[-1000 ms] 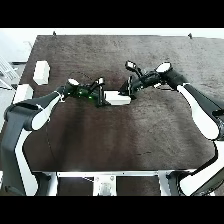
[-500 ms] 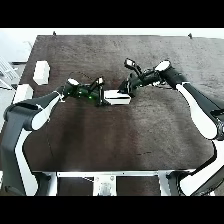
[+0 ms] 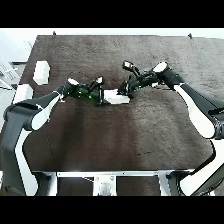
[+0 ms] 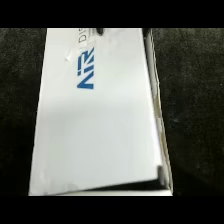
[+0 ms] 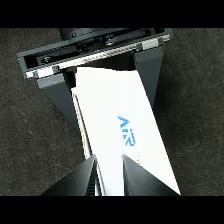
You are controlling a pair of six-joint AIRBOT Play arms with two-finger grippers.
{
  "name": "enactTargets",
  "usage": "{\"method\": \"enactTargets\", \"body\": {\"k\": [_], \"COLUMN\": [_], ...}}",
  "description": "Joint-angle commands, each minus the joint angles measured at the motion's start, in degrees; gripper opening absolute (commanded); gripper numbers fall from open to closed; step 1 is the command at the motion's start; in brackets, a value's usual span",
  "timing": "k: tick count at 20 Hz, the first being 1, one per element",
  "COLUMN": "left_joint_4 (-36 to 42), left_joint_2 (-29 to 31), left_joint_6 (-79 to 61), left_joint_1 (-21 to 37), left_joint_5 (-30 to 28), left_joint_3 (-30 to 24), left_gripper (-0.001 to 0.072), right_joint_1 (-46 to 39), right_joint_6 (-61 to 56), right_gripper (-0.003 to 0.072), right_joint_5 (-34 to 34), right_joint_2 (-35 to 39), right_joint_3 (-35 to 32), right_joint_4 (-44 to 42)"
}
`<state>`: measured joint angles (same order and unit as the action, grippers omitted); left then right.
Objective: Fold the box and place the chain.
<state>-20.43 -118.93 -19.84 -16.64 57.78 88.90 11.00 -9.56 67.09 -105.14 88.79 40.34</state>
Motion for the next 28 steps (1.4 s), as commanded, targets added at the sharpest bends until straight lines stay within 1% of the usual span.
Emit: {"method": "enactTargets", "body": {"k": [1,6,10,16,20,21,22,25,28], "left_joint_4": [-0.1,-0.1,-0.1,-0.1,-0.1,-0.1,-0.1,-0.1,-0.1], "left_joint_2": [0.0,0.0,0.0,0.0,0.0,0.0,0.0,0.0,0.0], "left_joint_6": [-0.1,-0.1,-0.1,-0.1,-0.1,-0.1,-0.1,-0.1,-0.1], "left_joint_1": [0.0,0.0,0.0,0.0,0.0,0.0,0.0,0.0,0.0], "left_joint_5": [0.2,0.2,0.2,0.2,0.2,0.2,0.2,0.2,0.2], "left_joint_3": [0.0,0.0,0.0,0.0,0.0,0.0,0.0,0.0,0.0], "left_gripper": [0.0335,0.0335,0.0336,0.0335,0.0335,0.0335,0.0335,0.0335,0.0335], "right_joint_1": [0.7,1.0,0.7,-0.6,-0.7,-0.7,-0.6,-0.6,-0.6], "right_joint_6": [-1.0,-0.9,-0.7,0.8,0.8,0.7,0.5,-1.6,-4.7], "right_gripper": [0.0195,0.0195,0.0197,0.0195,0.0191,0.0185,0.0119,0.0014,0.0014], "right_joint_5": [0.5,1.1,1.1,1.5,1.5,1.5,1.5,1.5,1.5], "right_joint_2": [-0.1,-0.1,0.0,0.2,0.1,0.0,-0.3,-1.7,-3.5], "right_joint_3": [-0.3,-3.6,-4.1,-3.9,-3.9,-4.0,-4.0,-4.7,-4.8], "right_joint_4": [0.2,0.2,0.1,-8.1,-8.4,-8.3,-8.3,-7.9,-5.3]}}
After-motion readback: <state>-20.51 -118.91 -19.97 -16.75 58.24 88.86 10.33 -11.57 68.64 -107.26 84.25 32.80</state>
